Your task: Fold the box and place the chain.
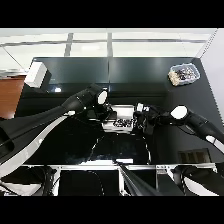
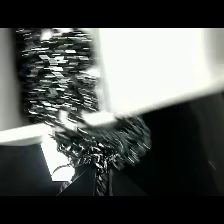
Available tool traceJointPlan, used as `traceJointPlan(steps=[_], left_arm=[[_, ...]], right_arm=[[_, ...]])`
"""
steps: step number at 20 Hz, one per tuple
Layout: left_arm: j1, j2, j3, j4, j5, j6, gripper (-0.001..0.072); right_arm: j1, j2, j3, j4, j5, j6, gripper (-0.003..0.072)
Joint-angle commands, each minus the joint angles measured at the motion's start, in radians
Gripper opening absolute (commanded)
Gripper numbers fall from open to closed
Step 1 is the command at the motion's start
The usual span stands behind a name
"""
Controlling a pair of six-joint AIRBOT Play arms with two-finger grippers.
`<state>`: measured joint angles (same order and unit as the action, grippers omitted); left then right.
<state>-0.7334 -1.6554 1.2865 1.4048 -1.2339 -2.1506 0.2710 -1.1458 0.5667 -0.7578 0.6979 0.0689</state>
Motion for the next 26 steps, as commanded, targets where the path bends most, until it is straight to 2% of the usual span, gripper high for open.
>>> traceJointPlan(steps=[1,5,8,12,15,17,22,24,26], left_arm=[[0.001,0.000,0.000,0.000,0.000,0.000,0.0025],[0.001,0.000,0.000,0.000,0.000,0.000,0.0025],[0.001,0.000,0.000,0.000,0.000,0.000,0.0026],[0.001,0.000,0.000,0.000,0.000,0.000,0.0025],[0.001,0.000,0.000,0.000,0.003,0.000,0.0025],[0.001,0.000,0.000,0.000,0.003,0.000,0.0025],[0.001,0.000,0.000,0.000,0.004,0.000,0.0026],[0.001,0.000,0.000,0.000,0.003,0.000,0.0026],[0.001,0.000,0.000,0.000,0.003,0.000,0.0025]], right_arm=[[-0.034,0.135,0.026,-0.169,0.060,0.371,0.0015],[-0.048,0.328,0.126,-0.158,0.250,0.588,0.0015],[-0.048,0.405,0.239,-0.010,0.312,0.669,0.0015],[-0.048,0.412,0.371,0.362,0.290,0.681,0.0016],[-0.048,0.412,0.438,0.524,0.244,0.667,0.0016],[-0.048,0.412,0.458,0.607,0.216,0.667,0.0016],[-0.048,0.412,0.460,0.919,0.159,0.560,0.0016],[-0.048,0.411,0.460,0.961,0.150,0.531,0.0016],[-0.048,0.405,0.459,0.865,0.156,0.558,0.0016]])
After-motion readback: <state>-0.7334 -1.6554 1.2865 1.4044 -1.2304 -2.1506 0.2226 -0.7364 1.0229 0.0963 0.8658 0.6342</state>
